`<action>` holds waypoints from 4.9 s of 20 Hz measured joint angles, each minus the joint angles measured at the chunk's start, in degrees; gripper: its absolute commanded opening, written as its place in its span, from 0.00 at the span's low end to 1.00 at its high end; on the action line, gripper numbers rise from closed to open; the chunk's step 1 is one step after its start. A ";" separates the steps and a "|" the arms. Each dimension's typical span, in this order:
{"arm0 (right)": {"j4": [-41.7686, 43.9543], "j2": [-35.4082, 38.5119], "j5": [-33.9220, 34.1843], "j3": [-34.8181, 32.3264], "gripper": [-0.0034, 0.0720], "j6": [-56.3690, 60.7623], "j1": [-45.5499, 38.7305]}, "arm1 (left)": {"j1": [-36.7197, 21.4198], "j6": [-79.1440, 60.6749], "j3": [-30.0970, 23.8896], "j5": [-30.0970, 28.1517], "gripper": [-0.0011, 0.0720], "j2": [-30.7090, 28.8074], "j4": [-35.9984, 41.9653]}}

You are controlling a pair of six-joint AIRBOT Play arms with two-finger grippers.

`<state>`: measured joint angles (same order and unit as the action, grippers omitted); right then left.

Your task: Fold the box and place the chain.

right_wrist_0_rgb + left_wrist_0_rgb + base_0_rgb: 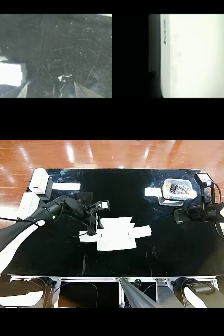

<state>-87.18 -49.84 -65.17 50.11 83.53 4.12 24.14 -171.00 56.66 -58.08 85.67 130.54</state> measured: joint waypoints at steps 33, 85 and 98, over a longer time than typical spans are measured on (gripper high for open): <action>26.82 -0.28 17.42 -28.30 1.00 -58.29 22.77 | 2.43 -1.07 -6.64 6.03 0.04 -4.72 -4.48; 32.98 0.09 45.55 -30.14 1.00 -64.28 36.09 | 5.97 -1.07 -6.54 1.75 0.04 -5.14 -9.40; 32.70 0.31 46.40 -30.12 1.00 -65.99 35.87 | 6.51 -1.07 -6.27 6.73 0.04 -5.14 -15.54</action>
<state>-54.48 -49.54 -18.76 19.99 17.54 39.99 30.65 -172.07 50.39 -51.35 80.53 115.00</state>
